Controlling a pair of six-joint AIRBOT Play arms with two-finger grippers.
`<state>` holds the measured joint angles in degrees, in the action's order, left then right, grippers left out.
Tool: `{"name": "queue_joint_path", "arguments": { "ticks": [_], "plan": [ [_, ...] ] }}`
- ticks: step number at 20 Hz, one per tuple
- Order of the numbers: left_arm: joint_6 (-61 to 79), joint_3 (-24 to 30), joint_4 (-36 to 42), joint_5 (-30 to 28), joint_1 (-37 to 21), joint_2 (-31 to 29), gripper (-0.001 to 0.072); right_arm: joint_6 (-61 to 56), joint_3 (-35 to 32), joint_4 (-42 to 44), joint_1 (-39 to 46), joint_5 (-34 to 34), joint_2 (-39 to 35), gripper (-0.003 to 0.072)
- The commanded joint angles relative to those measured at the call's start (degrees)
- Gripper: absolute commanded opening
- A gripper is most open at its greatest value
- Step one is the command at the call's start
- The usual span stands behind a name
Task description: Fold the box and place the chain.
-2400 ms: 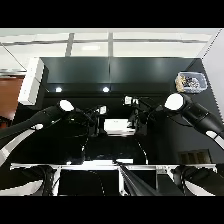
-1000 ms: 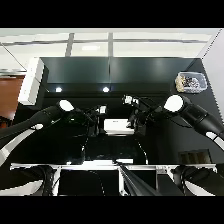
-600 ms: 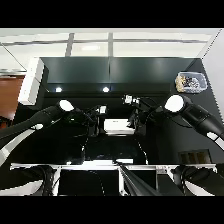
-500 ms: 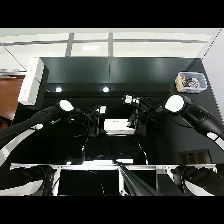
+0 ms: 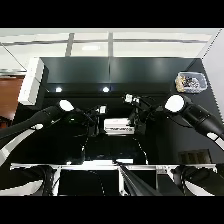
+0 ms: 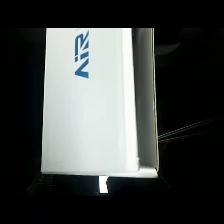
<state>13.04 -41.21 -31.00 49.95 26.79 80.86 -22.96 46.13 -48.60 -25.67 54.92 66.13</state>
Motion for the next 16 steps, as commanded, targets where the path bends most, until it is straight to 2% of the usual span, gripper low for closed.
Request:
{"name": "queue_joint_path", "arguments": {
  "ticks": [1,12,13,16],
  "plan": [
    [0.02,-0.04,0.0,0.07,0.02,0.0,0.0354,-0.24,0.02,0.09,0.0,-0.13,-0.02,0.0241],
    [0.02,-0.04,0.0,0.07,0.02,0.0,0.0354,-0.66,-0.02,0.07,-0.04,2.97,-0.02,0.0245],
    [0.02,-0.04,0.0,0.07,0.02,0.0,0.0354,-0.68,-0.02,0.07,-0.04,2.93,-0.02,0.0284],
    [0.02,-0.04,0.0,0.07,0.02,0.0,0.0354,-0.83,-0.02,0.07,-0.04,2.93,-0.02,0.0284]
  ]
}}
